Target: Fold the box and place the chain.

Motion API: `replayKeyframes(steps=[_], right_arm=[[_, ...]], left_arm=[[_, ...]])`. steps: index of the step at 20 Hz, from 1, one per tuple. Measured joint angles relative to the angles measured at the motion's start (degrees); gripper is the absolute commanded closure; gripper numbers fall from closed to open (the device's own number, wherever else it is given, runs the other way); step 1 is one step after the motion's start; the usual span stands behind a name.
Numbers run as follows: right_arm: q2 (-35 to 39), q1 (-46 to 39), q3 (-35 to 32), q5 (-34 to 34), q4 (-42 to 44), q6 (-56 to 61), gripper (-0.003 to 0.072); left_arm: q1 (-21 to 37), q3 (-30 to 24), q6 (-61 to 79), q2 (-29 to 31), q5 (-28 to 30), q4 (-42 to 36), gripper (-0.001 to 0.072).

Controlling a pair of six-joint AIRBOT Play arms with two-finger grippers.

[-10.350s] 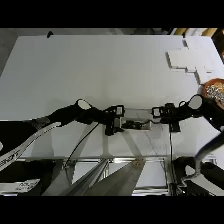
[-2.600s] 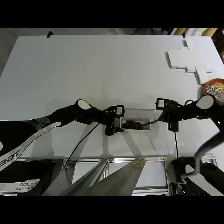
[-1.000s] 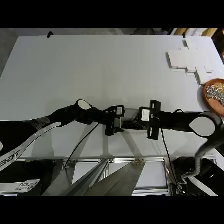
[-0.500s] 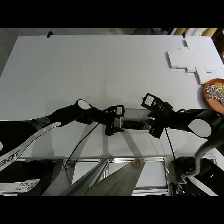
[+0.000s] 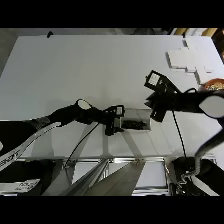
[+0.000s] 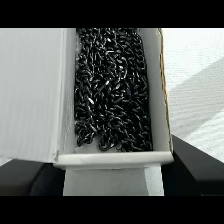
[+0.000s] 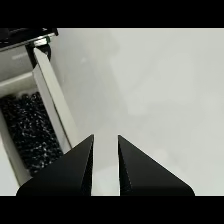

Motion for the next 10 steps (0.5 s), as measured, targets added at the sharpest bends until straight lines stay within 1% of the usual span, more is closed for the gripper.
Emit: replayKeyframes(steps=[3,5,10], right_arm=[[-5.88,-0.85,1.18,0.22,2.29,-6.38,0.0540],[-8.74,-1.09,1.44,0.83,3.21,-8.28,0.0539],[-11.17,-1.31,0.98,2.80,4.90,-10.69,0.0537]], left_arm=[[0.00,0.00,0.00,0.00,0.00,0.00,0.0397],[0.00,0.00,0.00,0.00,-0.02,0.00,0.0397],[0.00,0.00,0.00,0.00,0.00,-0.02,0.0397]])
